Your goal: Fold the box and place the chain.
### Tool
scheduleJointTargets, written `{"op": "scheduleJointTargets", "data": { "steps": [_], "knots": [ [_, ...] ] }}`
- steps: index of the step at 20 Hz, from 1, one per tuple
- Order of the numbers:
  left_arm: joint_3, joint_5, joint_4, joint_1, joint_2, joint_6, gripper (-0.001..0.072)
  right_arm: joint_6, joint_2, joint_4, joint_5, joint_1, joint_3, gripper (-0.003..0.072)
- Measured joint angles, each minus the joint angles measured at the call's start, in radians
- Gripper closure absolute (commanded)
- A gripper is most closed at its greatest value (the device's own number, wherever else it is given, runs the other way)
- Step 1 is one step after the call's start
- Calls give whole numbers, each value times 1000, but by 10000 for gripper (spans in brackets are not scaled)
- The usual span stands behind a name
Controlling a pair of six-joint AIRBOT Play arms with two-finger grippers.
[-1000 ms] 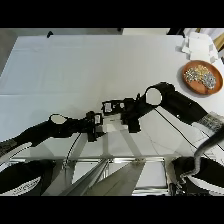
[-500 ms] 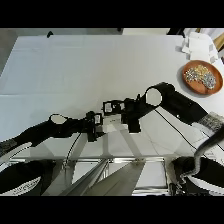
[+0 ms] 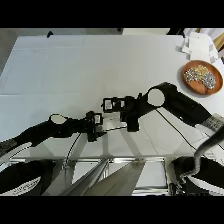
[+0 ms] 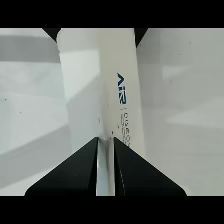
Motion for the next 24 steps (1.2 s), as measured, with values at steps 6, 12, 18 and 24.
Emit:
{"op": "scheduleJointTargets", "data": {
  "steps": [6, 12, 18, 24],
  "knots": [
    [0, 2, -2, 0, 0, -2, 642, 6, 5, 2, -65, 13, -57, 595],
    [0, 3, -2, 1, 0, -1, 642, 11, 5, 2, -83, 14, -69, 594],
    [0, -3, 4, 0, 0, 3, 642, 13, 5, 21, -57, 15, -99, 570],
    [0, -2, 3, 0, 0, 0, 642, 14, 17, 16, -65, 14, -113, 439]
  ]
}}
